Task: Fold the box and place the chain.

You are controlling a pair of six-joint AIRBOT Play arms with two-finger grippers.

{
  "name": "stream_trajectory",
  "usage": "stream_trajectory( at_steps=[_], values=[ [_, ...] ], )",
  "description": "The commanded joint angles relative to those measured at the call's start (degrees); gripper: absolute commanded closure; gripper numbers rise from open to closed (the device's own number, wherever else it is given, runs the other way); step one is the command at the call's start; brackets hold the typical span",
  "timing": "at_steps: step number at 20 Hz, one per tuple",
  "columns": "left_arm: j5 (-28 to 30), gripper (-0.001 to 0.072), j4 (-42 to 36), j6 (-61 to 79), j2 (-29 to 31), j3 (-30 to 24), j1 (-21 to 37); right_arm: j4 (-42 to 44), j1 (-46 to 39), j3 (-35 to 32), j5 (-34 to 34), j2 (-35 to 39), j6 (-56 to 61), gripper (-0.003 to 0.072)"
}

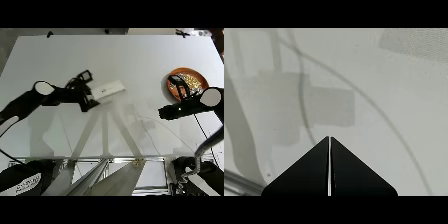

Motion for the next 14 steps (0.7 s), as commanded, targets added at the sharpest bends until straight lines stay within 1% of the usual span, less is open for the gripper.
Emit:
stream_trajectory(
  at_steps=[1, 3, 5, 8, 11, 14],
  values=[
    [-0.44, 0.0708, 19.28, -21.86, 5.62, 0.02, 11.19, 0.02, 0.07, 0.04, -0.24, 0.07, -0.02, 0.0678],
    [-2.45, 0.0708, 23.71, -26.95, 6.19, 0.02, 17.79, 0.02, 0.07, 0.04, -0.26, 0.07, -0.02, 0.0678],
    [-4.81, 0.0708, 24.48, -28.63, 5.86, 0.00, 23.50, 0.00, 0.07, 0.04, -0.46, 0.07, -0.02, 0.0678],
    [-5.35, 0.0708, 25.05, -31.76, 5.40, -0.83, 30.05, 0.00, 0.07, 0.04, -1.68, 0.07, 0.00, 0.0678],
    [-5.44, 0.0707, 28.02, -33.35, 5.05, -2.91, 33.99, 0.00, 0.07, 0.04, -2.12, 0.07, 0.04, 0.0678],
    [-5.40, 0.0700, 30.25, -33.33, 4.48, -5.35, 34.91, 0.00, 0.07, 0.04, -2.12, 0.07, 0.04, 0.0678]
  ],
)
